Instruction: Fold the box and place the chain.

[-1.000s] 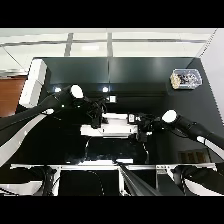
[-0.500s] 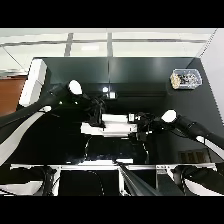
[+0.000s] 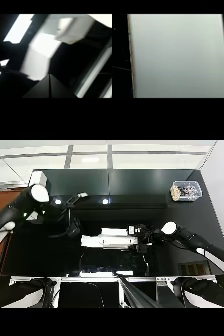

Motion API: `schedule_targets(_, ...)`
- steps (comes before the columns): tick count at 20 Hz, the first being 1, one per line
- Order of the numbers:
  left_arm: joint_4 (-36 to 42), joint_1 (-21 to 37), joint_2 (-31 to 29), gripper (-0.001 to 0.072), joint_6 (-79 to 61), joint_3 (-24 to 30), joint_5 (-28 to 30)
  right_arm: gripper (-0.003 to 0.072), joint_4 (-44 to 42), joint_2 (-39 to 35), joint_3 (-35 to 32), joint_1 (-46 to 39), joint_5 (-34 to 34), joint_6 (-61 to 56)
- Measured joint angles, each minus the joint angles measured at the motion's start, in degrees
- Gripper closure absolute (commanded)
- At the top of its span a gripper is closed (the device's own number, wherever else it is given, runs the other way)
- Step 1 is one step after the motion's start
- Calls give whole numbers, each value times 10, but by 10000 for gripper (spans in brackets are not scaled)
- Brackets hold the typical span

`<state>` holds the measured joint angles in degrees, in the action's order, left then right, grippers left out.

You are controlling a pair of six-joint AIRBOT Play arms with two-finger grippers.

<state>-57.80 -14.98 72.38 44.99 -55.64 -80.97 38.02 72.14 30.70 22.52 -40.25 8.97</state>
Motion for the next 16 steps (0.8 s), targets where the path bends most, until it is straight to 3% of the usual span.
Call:
schedule_targets(2,87,3,-26,686,-16,69,14,437,1,0,0,0,0,2)
schedule_targets(4,184,-9,-40,685,-41,129,66,437,0,0,0,0,0,2)
schedule_targets(9,406,-56,-36,685,-141,183,256,437,-8,0,0,0,-1,6)
schedule_targets(13,437,-72,6,685,-163,184,373,437,-12,0,0,0,0,6)
schedule_targets(16,433,-80,37,685,-161,184,403,437,-14,0,0,0,0,6)
